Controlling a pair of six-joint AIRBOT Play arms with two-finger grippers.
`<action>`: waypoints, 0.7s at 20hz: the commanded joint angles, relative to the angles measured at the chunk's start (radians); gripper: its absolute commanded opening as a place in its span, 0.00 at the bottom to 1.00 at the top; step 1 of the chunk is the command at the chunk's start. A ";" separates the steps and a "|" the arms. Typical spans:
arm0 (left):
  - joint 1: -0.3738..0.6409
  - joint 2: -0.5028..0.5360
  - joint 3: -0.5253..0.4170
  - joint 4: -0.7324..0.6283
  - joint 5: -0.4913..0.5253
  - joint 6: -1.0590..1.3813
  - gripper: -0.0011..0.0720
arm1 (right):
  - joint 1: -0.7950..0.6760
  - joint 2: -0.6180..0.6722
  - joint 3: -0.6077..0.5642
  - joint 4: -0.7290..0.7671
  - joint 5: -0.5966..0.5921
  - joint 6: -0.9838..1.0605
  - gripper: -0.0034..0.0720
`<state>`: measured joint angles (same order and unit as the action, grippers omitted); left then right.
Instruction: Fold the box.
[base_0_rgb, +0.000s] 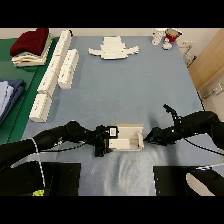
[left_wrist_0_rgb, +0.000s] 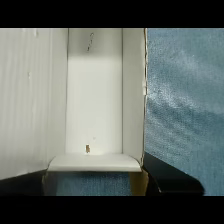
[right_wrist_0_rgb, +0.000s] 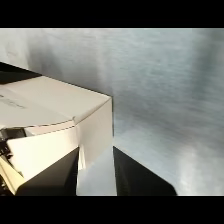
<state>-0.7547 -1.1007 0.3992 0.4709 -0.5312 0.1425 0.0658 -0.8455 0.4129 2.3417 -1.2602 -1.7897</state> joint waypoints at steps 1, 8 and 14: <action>0.000 0.001 0.000 0.000 0.000 0.000 0.62 | 0.080 0.011 0.019 0.003 0.033 -0.003 0.49; 0.000 0.001 0.000 0.000 0.000 0.000 0.62 | 0.286 0.011 0.020 -0.091 0.192 0.114 0.49; 0.000 0.001 0.000 0.000 0.000 0.000 0.62 | 0.483 0.009 0.109 -0.420 0.272 0.470 0.49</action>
